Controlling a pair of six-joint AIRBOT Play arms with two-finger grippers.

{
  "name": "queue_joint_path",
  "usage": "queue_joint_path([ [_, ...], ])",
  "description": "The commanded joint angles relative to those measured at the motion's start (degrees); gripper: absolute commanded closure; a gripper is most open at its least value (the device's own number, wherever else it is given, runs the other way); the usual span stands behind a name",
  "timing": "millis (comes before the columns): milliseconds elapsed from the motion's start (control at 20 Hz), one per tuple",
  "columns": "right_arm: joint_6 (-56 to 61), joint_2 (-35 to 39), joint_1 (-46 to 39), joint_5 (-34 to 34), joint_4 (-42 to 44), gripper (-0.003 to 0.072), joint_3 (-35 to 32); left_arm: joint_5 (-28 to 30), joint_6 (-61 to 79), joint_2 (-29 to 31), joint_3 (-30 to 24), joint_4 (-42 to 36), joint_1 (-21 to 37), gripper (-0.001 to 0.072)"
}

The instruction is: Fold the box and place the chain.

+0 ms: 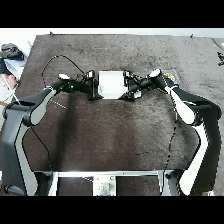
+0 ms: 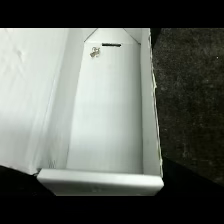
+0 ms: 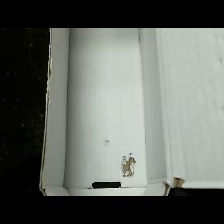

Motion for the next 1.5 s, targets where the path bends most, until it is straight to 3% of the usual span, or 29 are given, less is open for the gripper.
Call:
queue_joint_path([
  [0,0.04,-0.02,0.00,0.13,0.00,0.0279,0.00,-1.64,-1.14,-0.20,0.07,0.83,-0.17,-0.0011],
  [1150,0.04,-0.02,0.00,0.11,0.00,0.0279,0.00,-3.06,0.20,-0.94,0.04,1.09,-0.31,-0.0001],
  [1450,0.04,-0.02,0.00,0.11,0.00,0.0279,0.00,-2.78,0.20,-1.01,0.04,-1.79,-0.28,-0.0001],
])
